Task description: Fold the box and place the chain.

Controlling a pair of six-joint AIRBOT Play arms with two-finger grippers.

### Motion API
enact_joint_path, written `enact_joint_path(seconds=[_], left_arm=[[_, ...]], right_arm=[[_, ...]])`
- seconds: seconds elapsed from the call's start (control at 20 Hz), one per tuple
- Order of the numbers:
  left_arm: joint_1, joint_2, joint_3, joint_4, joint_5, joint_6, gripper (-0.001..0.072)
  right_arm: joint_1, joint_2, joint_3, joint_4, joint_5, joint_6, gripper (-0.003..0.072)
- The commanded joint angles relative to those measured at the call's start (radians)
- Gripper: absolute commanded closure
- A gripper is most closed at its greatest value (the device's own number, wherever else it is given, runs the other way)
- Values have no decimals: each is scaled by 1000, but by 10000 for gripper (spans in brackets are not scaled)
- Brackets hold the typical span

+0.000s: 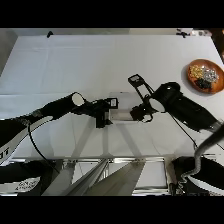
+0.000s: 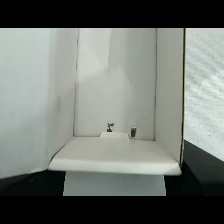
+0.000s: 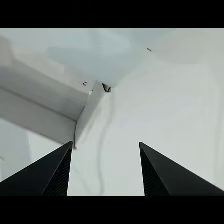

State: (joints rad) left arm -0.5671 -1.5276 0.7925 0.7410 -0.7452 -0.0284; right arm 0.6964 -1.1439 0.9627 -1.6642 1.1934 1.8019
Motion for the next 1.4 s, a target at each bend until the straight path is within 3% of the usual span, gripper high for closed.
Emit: enact_joint_path(seconds=[0.0, 0.2, 0.3, 0.4, 0.55, 0.7, 0.9, 1.2, 1.35], left_arm=[[0, 0, 0, 0, 0, 1, 497], [0, 0, 0, 0, 0, 1, 497], [0, 0, 0, 0, 0, 1, 497], [0, 0, 0, 0, 0, 1, 497], [0, 0, 0, 0, 0, 1, 497], [0, 0, 0, 0, 0, 1, 497], [0, 0, 0, 0, 0, 1, 497], [0, 0, 0, 0, 0, 1, 497], [0, 0, 0, 0, 0, 1, 497]], right_arm=[[-61, 143, 1, -3, 28, -105, 219], [-431, 179, 1, 82, -48, -203, 219], [-620, 176, 1, 40, -122, -243, 219], [-780, 168, 1, -19, -262, -243, 219], [-965, 61, 1, 11, -466, -235, 219], [-1061, -123, 5, -14, -575, -236, 221], [-1164, -367, 128, -6, -595, -161, 218], [-1169, -583, 310, 12, -597, -187, 219], [-1170, -631, 323, 11, -594, -187, 279]])
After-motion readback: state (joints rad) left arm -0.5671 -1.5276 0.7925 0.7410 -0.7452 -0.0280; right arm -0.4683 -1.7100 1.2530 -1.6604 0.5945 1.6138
